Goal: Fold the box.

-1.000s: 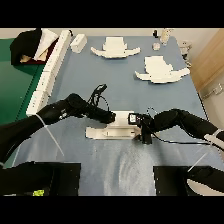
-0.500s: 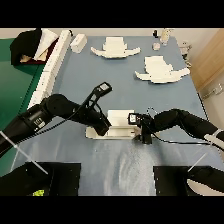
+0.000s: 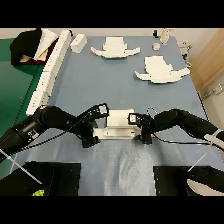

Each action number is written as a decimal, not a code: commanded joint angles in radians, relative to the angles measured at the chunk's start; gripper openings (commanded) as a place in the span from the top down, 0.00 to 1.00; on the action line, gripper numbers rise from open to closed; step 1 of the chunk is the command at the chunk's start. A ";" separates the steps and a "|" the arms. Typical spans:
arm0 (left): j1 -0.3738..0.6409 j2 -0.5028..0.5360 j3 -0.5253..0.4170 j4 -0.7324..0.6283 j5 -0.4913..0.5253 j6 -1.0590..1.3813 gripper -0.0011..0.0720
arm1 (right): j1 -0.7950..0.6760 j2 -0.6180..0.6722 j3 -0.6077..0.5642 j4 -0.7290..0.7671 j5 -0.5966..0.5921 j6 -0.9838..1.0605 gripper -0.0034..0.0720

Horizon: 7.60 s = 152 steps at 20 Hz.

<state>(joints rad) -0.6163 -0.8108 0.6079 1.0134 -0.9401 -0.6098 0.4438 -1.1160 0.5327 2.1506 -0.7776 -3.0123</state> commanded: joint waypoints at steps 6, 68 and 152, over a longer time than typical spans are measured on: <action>0.098 -0.066 -0.131 -0.149 0.132 0.447 0.21 | 0.000 0.000 0.000 0.000 -0.001 0.001 0.26; 0.379 0.079 -0.125 0.203 -0.127 -1.087 0.96 | 0.000 0.000 0.000 0.000 -0.001 0.001 0.26; -0.397 -0.682 0.569 0.529 -0.301 -1.868 0.50 | 0.000 0.000 0.000 0.000 -0.001 0.001 0.26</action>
<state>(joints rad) -1.0100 -1.4647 1.1652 1.5387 -1.2362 -2.4584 0.4435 -1.1160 0.5327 2.1502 -0.7788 -3.0119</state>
